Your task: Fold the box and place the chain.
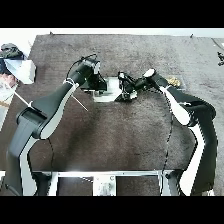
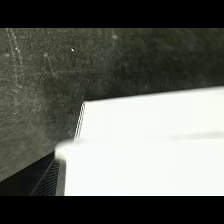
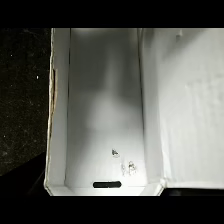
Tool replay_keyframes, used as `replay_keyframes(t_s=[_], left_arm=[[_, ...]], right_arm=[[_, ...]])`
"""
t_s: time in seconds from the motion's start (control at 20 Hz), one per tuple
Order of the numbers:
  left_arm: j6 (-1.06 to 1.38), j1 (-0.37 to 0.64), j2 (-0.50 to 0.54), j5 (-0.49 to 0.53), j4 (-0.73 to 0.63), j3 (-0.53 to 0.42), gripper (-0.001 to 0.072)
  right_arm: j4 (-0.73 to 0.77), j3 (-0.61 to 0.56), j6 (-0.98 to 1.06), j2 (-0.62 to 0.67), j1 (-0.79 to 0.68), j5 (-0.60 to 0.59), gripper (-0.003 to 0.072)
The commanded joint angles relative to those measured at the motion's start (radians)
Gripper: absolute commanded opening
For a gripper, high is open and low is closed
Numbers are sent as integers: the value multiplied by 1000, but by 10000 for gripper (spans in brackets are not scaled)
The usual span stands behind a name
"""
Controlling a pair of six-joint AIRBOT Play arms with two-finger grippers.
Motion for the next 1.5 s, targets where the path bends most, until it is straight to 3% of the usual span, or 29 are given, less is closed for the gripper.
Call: replay_keyframes(t_s=[0.0,0.1,0.15,0.3,0.4,0.55,0.7,0.8,0.9,1.05,1.2,1.35,1.45], left_arm=[[107,10,48,-40,-8,17,495],[144,23,92,-32,-23,11,500],[173,26,110,-29,-25,10,608],[299,39,150,4,-50,8,619],[386,70,174,61,-155,-43,617],[530,133,245,191,-338,-191,617],[728,212,352,371,-502,-419,618],[1008,282,417,496,-655,-597,617],[1271,355,444,510,-872,-715,617],[1398,416,445,461,-997,-736,616],[1390,417,446,569,-1027,-736,616],[1547,422,429,586,-1056,-736,616],[1680,458,376,522,-1177,-725,616]], right_arm=[[0,1,0,0,0,-2,384],[0,1,0,0,0,-1,384],[0,1,0,0,0,-2,385],[0,1,0,0,0,-2,385],[0,1,0,0,0,-2,384],[0,1,0,0,0,-2,384],[0,1,0,0,0,-1,385],[0,1,0,0,0,-1,384],[0,1,0,0,0,-2,384],[0,1,0,0,0,-2,385],[0,1,0,0,0,-1,385],[0,1,0,0,0,-1,385],[0,1,0,0,0,-2,384]])
